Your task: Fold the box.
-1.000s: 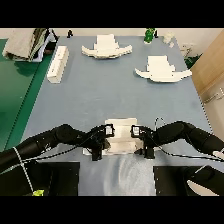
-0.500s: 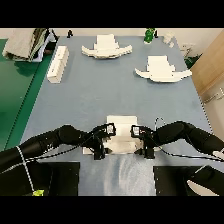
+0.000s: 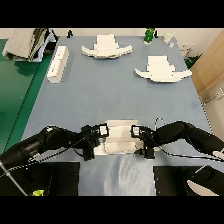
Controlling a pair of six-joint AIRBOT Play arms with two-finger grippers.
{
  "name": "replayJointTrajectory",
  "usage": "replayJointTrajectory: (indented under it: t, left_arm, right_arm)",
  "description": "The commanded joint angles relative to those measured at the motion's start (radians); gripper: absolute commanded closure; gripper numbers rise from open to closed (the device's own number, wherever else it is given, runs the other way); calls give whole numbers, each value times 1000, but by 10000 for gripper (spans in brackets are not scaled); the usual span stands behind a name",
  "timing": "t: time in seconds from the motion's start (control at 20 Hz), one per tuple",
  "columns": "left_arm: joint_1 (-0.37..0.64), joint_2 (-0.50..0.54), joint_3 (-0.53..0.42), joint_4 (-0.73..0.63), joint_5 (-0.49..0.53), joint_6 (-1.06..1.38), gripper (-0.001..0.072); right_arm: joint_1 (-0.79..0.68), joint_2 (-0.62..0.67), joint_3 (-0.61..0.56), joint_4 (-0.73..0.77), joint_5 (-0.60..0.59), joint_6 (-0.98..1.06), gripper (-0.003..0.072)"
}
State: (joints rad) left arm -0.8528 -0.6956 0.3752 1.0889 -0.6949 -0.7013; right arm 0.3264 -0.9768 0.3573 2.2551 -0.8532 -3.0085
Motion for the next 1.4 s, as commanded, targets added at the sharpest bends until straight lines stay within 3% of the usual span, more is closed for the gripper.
replayJointTrajectory:
  t: [0.0, 0.1, 0.25, 0.45, 0.6, 0.95, 1.15, 1.35]
  left_arm:
    - [0, 177, 0, 296, -151, -381, 693]
    - [0, 258, 0, 390, -159, -639, 693]
    - [1, 299, 0, 395, -59, -960, 694]
    - [68, 292, -10, 456, -243, -1429, 693]
    - [165, 290, -16, 361, -355, -1382, 694]
    - [476, 219, -137, -124, -347, -949, 693]
    - [495, 102, -140, -302, -301, -744, 694]
    - [450, -30, -139, -426, -248, -592, 693]
  right_arm:
    - [-1, -1, 0, 0, 0, 0, 177]
    - [-1, -1, 0, 0, 0, 0, 177]
    - [-1, -1, 0, 0, 0, 0, 177]
    - [-1, -1, 0, 0, 0, 0, 177]
    - [-1, -1, 0, 0, 0, 0, 177]
    - [-1, -1, 0, 0, 0, 0, 177]
    - [-1, -1, 0, 0, 0, 0, 177]
    - [-1, -1, 0, 0, 0, 0, 177]
